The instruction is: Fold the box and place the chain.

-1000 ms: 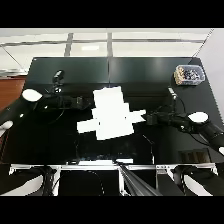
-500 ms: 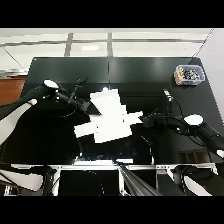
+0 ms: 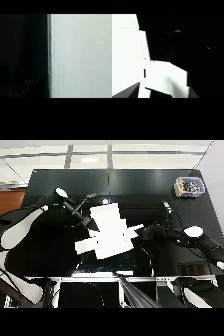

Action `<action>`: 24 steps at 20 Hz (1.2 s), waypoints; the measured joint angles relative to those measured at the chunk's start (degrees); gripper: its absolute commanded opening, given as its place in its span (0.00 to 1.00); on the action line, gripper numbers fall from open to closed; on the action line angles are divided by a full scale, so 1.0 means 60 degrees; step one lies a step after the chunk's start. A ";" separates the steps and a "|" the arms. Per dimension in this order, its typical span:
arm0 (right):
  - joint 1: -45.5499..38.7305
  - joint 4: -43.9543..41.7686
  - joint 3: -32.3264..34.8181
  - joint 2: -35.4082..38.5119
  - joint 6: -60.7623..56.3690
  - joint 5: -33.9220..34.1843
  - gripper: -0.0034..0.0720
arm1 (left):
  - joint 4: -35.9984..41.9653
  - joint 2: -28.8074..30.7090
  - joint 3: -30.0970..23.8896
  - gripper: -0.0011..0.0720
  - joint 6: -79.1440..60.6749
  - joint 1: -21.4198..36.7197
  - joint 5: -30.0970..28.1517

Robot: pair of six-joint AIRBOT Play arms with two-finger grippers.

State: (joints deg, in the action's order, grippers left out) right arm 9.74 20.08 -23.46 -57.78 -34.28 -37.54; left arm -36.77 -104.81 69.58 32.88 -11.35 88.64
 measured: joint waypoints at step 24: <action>0.1366 0.5107 -0.2565 -0.0288 0.2379 -0.2732 0.93 | -0.1759 0.2572 -0.1858 0.05 -0.4921 -0.2095 -0.6222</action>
State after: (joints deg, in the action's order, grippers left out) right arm 17.93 50.72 -38.85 -59.51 -20.01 -53.93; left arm -47.33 -89.38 58.43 3.36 -23.92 51.31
